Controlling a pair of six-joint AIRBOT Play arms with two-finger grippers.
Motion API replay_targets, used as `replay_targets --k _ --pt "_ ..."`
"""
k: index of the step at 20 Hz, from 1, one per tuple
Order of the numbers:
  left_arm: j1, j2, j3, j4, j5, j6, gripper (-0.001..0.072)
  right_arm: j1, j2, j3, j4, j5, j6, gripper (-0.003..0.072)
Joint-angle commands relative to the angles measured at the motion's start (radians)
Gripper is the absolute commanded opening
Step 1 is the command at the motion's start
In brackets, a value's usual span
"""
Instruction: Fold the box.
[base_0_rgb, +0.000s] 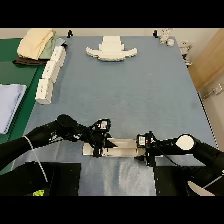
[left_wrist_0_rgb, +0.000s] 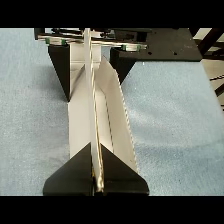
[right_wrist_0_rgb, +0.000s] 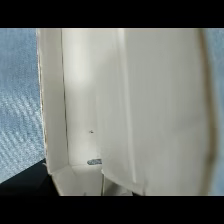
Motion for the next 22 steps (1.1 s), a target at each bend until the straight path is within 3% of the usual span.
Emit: replay_targets --k 1,14,22 --pt "0.0 0.0 0.0 0.0 0.0 0.0 0.0014 0.001 0.002 0.002 0.0 -0.002 -0.001 0.0526" --pt "0.0 0.0 0.0 -0.001 0.003 0.002 0.0014 0.001 0.002 0.002 0.0 -0.002 -0.001 0.0526" --pt "0.0 0.0 0.0 -0.045 0.067 -0.001 0.0017 0.001 0.002 0.002 0.0 -0.002 -0.001 0.0526"
